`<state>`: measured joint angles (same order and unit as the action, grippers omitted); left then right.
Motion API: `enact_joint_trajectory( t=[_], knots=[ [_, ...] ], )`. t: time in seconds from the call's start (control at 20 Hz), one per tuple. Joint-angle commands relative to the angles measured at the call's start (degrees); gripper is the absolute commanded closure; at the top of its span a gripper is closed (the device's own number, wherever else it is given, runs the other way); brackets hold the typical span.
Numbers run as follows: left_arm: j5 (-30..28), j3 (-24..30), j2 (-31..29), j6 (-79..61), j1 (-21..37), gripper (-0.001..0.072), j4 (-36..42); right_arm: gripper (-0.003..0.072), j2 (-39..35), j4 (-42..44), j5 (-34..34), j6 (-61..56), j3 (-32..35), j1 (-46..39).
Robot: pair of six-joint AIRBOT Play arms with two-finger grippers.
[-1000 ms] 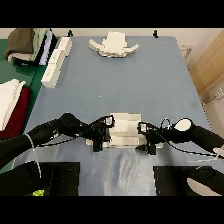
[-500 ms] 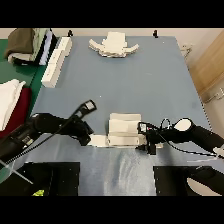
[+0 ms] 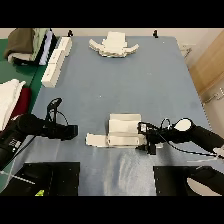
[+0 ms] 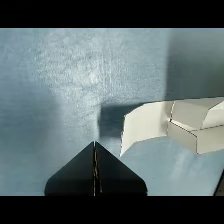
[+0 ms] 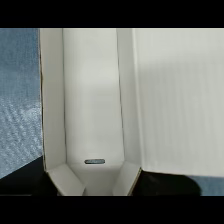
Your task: Fold the box.
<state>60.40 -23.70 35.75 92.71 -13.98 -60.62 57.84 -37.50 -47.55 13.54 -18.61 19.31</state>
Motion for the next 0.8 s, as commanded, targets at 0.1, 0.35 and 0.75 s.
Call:
enact_joint_trajectory(
  t=[0.1, 0.35, 0.75],
  knots=[
    [-4.0, 6.6, 3.9, 3.1, 1.1, 0.0694, 9.0, 0.0176, 0.0, 0.0, 0.0, 0.0, 0.0, 0.0],
    [-8.0, 11.1, 3.9, 1.6, -0.1, 0.0694, 15.5, 0.0176, 0.0, 0.0, 0.0, 0.0, 0.0, 0.0],
    [-19.3, 11.3, 3.9, -3.0, -10.3, 0.0694, 25.2, 0.0176, 0.0, 0.0, 0.0, 0.0, 0.0, 0.0]
  ],
)
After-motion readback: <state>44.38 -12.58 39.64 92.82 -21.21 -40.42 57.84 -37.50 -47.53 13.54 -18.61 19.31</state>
